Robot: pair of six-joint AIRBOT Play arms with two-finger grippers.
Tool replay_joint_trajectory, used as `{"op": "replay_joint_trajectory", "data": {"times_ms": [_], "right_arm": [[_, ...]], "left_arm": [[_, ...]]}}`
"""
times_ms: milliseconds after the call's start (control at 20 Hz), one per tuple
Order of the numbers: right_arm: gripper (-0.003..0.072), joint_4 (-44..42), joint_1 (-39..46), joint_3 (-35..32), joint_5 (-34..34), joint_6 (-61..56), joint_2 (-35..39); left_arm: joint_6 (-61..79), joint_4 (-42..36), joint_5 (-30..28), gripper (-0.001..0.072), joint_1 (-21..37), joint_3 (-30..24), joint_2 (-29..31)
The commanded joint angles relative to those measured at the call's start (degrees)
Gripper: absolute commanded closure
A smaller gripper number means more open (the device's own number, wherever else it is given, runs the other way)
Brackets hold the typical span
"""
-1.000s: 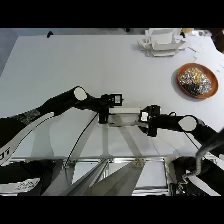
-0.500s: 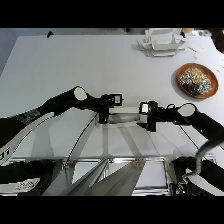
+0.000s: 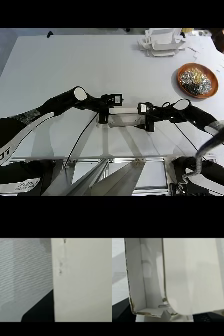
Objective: Fold the box and place the chain.
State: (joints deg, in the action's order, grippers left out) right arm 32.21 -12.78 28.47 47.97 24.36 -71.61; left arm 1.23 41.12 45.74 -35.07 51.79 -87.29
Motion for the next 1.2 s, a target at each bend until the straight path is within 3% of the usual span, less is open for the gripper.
{"op": "replay_joint_trajectory", "data": {"times_ms": [0, 350, 650, 750, 1150], "right_arm": [[0.0036, -1.01, 0.04, 0.11, 0.83, 1.44, -1.62], [0.0054, -1.16, 2.4, 0.11, 0.46, 1.75, -2.27], [0.0056, -5.35, 2.47, 0.09, 0.92, 9.18, -3.98], [0.0117, -5.53, 2.47, 0.09, 0.94, 9.18, -4.63], [0.017, -5.33, 2.49, 0.09, 1.33, 8.9, -6.1]], "left_arm": [[-0.02, 0.02, -0.04, 0.07, -0.04, 0.0, -0.02], [-0.02, 0.02, -0.07, 0.07, -0.04, 0.0, -0.02], [-0.02, 0.04, -0.04, 0.07, -0.04, 0.0, -0.02], [-0.02, 0.02, -0.07, 0.07, -0.02, 0.0, -0.02], [-0.02, 0.02, -0.07, 0.07, -0.04, 0.0, -0.02]]}}
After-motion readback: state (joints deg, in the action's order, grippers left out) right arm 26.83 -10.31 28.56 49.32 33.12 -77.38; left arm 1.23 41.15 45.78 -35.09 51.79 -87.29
